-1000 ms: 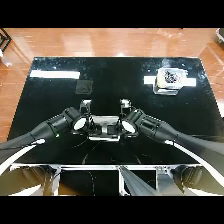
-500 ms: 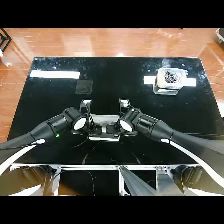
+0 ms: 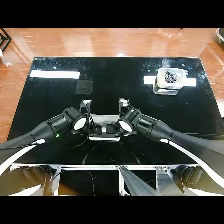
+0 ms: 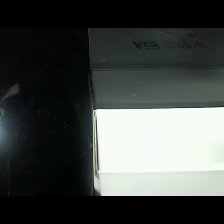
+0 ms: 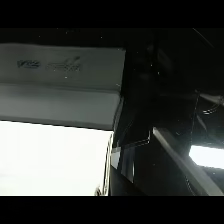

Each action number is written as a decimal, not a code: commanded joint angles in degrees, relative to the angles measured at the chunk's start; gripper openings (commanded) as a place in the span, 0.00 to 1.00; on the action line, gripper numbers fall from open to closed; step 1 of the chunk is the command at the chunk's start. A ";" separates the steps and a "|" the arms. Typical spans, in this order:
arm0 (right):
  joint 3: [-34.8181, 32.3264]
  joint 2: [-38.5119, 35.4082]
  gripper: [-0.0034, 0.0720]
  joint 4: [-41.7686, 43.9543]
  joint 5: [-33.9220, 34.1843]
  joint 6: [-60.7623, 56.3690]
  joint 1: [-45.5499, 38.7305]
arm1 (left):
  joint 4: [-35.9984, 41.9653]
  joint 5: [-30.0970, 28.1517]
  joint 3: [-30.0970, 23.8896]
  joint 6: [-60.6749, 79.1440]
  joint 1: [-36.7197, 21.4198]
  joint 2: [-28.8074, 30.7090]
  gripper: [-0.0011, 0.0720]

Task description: Fold the box and place the chain.

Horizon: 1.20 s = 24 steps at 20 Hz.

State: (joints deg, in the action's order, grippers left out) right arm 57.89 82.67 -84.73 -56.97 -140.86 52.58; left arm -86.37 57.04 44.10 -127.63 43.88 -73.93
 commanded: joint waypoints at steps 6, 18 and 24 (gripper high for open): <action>0.07 -0.13 0.61 0.00 0.17 0.48 0.04 | -0.15 -0.04 -0.02 0.15 0.02 -0.02 0.04; 0.07 -0.13 0.10 -1.88 -3.23 1.79 0.07 | 0.09 0.04 -0.02 0.15 0.04 -0.02 0.04; 0.07 -0.22 0.49 -0.94 -1.51 2.64 0.02 | 0.04 0.20 -0.02 0.15 0.04 -0.02 0.04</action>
State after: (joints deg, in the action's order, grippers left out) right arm 57.93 82.50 -85.78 -59.16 -138.26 52.62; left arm -86.28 57.17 44.10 -127.24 43.94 -73.93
